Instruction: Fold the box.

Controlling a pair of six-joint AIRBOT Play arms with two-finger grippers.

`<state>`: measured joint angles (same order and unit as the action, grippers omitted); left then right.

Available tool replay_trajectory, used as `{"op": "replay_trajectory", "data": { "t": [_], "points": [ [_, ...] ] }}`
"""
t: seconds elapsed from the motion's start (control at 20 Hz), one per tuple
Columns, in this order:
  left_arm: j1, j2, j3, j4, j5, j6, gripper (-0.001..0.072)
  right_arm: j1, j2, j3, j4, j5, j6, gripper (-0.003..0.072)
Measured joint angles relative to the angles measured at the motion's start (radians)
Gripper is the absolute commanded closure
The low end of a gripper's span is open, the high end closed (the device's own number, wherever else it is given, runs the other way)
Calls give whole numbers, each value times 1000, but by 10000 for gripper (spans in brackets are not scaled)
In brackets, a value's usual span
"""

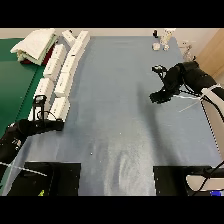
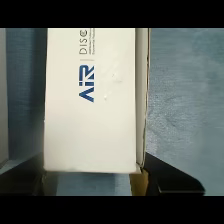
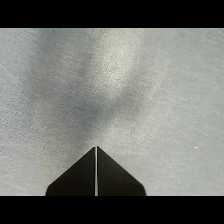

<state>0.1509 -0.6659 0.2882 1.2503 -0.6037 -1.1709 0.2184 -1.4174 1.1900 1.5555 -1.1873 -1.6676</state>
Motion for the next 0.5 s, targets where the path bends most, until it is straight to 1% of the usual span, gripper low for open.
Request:
{"op": "replay_trajectory", "data": {
  "t": [0.2,0.5],
  "points": [
    [5,-28,-11,42,48,3,254,0,0,0,0,0,0,668],
    [6,-83,-14,71,83,0,254,0,0,0,0,0,0,667]
  ]
}}
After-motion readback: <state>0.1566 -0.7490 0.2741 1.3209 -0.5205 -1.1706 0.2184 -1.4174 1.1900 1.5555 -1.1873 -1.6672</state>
